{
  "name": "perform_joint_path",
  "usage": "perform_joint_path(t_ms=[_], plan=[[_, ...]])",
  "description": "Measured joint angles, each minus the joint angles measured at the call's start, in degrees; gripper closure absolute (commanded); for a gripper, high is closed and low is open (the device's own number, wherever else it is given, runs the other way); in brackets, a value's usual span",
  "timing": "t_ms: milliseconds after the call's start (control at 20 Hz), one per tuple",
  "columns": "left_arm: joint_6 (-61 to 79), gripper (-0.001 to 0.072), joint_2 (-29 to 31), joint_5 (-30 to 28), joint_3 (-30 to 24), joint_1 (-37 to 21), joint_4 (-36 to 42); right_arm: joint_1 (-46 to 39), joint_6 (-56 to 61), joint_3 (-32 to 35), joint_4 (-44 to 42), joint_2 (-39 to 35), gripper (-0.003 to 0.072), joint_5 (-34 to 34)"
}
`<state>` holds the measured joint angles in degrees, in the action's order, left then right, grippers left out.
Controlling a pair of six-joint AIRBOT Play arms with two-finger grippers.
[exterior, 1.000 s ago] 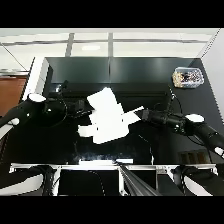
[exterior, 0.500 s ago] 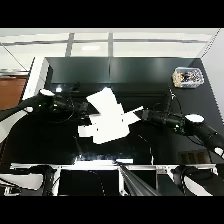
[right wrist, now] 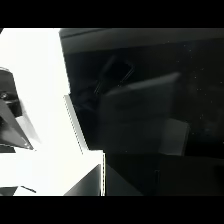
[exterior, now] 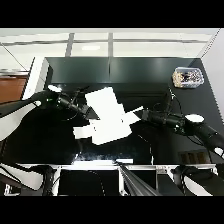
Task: Fold the box and place the chain.
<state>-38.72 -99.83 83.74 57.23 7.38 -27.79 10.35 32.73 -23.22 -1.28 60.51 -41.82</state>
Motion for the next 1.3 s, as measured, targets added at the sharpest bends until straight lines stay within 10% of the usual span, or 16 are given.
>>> perform_joint_path(t_ms=[300,700,850,1300], plan=[[2.38,0.0449,-0.7,2.97,2.03,0.0,-1.25,0.0,0.0,0.0,3.26,0.0,0.0669,0.07],[3.13,0.0681,-0.76,3.98,3.26,0.0,-2.99,0.0,0.0,0.0,4.61,0.02,0.0667,0.04],[3.43,0.0683,-0.79,3.72,3.34,0.0,-3.37,-0.02,0.0,-0.02,4.68,0.0,0.012,0.04],[8.9,0.0685,7.96,-1.9,2.45,3.69,-2.21,-8.81,-0.02,-13.79,34.38,-0.09,0.0117,-16.37]])
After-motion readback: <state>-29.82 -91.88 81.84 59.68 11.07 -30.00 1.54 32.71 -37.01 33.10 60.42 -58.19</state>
